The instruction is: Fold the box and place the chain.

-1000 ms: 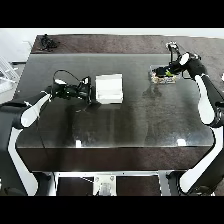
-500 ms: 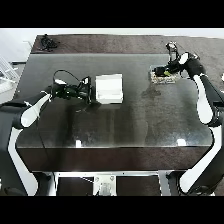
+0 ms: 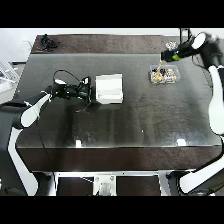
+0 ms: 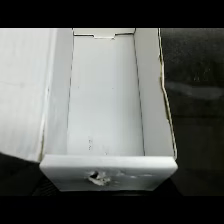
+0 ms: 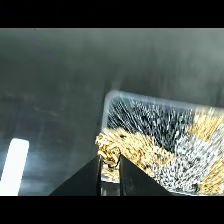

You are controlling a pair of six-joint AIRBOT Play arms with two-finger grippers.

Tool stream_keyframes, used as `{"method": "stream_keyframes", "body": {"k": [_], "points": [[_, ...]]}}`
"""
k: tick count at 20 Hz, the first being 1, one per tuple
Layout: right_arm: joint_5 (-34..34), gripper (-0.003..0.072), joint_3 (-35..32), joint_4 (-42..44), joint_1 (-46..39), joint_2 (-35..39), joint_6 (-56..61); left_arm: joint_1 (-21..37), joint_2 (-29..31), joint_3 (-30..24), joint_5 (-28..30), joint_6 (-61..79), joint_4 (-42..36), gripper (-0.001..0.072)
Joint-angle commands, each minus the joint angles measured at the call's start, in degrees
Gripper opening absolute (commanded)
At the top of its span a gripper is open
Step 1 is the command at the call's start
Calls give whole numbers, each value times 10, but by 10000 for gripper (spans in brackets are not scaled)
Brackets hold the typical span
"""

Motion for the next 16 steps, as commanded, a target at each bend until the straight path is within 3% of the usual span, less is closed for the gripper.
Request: {"method": "stream_keyframes", "body": {"k": [1,8,16], "points": [[6,10,1,-19,35,88,1,0,0,0,0,0,0,367],[0,11,1,-32,127,223,-6,0,0,0,0,0,0,367],[-2,11,1,-32,258,277,-36,0,0,0,0,0,0,367]]}}
